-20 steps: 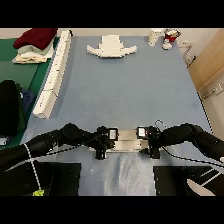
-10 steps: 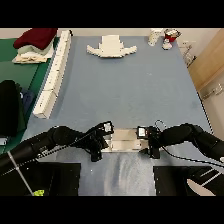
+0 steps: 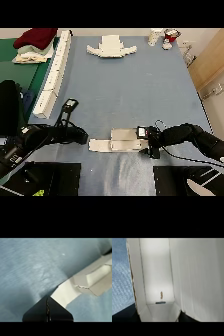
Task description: Fold the box.
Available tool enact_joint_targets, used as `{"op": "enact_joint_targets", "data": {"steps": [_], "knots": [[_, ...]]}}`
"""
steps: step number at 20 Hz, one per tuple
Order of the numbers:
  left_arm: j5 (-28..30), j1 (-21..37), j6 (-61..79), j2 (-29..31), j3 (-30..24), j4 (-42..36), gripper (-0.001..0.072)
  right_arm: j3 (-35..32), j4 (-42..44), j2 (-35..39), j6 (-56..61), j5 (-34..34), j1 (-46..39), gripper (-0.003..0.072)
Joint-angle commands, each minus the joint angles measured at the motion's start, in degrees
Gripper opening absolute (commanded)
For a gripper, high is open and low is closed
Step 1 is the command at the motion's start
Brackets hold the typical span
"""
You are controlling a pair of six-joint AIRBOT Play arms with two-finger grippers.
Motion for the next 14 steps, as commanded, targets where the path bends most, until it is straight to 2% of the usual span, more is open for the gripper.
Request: {"op": "enact_joint_targets", "data": {"steps": [1,3,6,11,14], "knots": [[-9.75,9.55,-11.67,1.18,-0.79,2.62,0.0014,0.0,0.0,0.07,0.0,-0.04,0.02,0.0509],[-7.98,10.1,-6.32,-0.61,-2.95,-6.32,0.0014,0.0,0.0,0.07,0.0,-0.04,0.02,0.0509],[0.74,7.08,-4.42,-4.81,-7.39,-15.02,0.0013,0.0,0.0,0.07,0.0,-0.04,0.02,0.0509],[14.14,-3.65,-0.33,-14.78,-8.22,-26.1,0.0013,0.0,0.0,0.07,0.0,-0.04,0.02,0.0509],[18.97,-9.49,0.07,-18.75,-7.61,-29.03,0.0014,0.0,0.0,0.07,0.0,-0.04,0.02,0.0509]]}}
